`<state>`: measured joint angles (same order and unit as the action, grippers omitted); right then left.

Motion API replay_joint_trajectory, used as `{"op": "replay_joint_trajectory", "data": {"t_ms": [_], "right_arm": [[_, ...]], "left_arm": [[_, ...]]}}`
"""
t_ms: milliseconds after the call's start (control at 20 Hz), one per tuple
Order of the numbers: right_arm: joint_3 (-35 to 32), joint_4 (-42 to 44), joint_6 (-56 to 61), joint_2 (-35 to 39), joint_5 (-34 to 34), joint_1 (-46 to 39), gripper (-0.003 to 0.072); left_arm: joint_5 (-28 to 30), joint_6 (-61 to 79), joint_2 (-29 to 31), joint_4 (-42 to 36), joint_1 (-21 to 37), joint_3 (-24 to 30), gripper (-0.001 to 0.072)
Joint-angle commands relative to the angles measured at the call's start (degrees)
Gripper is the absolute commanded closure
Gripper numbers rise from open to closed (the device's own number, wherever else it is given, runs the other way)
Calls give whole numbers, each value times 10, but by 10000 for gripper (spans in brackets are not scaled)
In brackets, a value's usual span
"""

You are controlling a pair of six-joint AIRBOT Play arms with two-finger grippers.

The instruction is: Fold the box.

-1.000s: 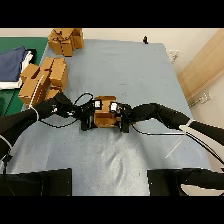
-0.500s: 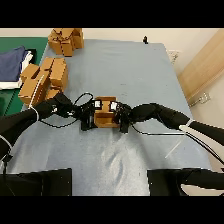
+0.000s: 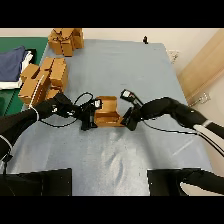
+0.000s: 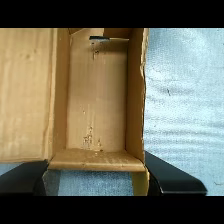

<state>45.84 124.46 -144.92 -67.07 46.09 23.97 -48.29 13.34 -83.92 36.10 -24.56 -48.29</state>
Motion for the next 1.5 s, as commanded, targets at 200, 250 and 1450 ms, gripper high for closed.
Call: {"op": "replay_joint_trajectory", "data": {"t_ms": [200, 250, 1450], "right_arm": [[-12, -123, 365, 143, 60, -151, 681], [-24, -124, 419, 140, 72, -191, 682], [24, 297, 221, -115, 165, -111, 540]], "left_arm": [[-3, 1, 0, 1, 0, 0, 428], [-3, 1, 0, 1, 0, 0, 427], [-13, 1, 0, 1, 0, 0, 428]]}}
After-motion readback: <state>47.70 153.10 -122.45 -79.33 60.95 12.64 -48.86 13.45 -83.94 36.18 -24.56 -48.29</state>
